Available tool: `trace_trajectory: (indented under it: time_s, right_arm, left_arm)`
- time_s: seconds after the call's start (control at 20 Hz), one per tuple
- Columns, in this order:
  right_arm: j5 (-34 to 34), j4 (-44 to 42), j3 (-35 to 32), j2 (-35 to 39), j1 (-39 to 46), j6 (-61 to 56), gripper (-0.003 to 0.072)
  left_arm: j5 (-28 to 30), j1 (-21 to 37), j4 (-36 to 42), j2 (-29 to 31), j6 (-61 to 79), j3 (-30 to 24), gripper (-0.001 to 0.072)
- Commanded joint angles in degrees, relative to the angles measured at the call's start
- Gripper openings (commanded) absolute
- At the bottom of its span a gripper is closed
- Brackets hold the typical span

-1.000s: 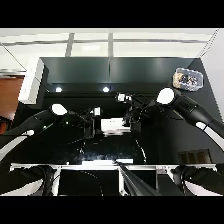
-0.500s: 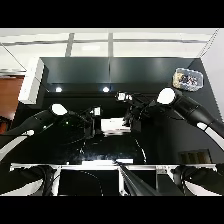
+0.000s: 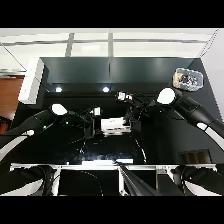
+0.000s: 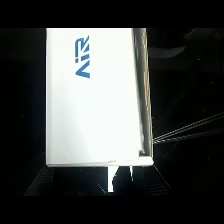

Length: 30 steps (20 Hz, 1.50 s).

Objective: Fold the box and place the chain.

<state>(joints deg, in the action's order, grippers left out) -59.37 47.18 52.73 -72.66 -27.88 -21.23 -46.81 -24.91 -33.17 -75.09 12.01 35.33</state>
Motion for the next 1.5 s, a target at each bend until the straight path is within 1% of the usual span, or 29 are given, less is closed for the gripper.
trace_trajectory:
  time_s: [0.0, 0.1, 0.3, 0.35, 0.4, 0.45, 1.0, 1.45]
  right_arm:
    - [0.57, 0.04, 0.04, 0.00, -0.04, 0.02, 0.0273]
    - [0.55, 0.04, 0.04, 0.00, -0.04, 0.02, 0.0200]
    - [0.33, 0.04, 0.04, 0.00, -0.04, 0.02, 0.0204]
    - [0.07, 0.04, 0.04, 0.00, -0.04, 0.02, 0.0205]
    - [0.04, 0.07, 0.04, 0.00, -0.04, 0.02, 0.0292]
    - [0.09, 0.07, 0.04, 0.00, -0.04, 0.02, 0.0319]
    - [0.55, 2.01, -0.09, 0.00, -1.27, -0.07, 0.0317]
    - [-0.63, 2.62, -0.09, 0.00, -1.29, -0.83, 0.0317]
  left_arm:
    - [0.04, 0.00, -0.04, 0.00, 0.04, -0.02, 0.0478]
    - [0.02, 0.00, -0.04, 0.00, 0.04, -0.02, 0.0478]
    - [0.00, 0.00, -0.04, 0.00, 0.04, -0.02, 0.0478]
    - [-0.02, 0.00, -0.04, 0.00, 0.04, -0.02, 0.0478]
    - [-0.02, 0.00, -0.04, 0.00, 0.04, -0.02, 0.0478]
    - [-0.02, 0.00, -0.04, 0.00, 0.04, -0.02, 0.0478]
    - [-0.02, 0.00, -0.04, 0.00, 0.04, -0.02, 0.0478]
    - [-0.02, 0.00, -0.04, 0.00, 0.04, -0.02, 0.0478]
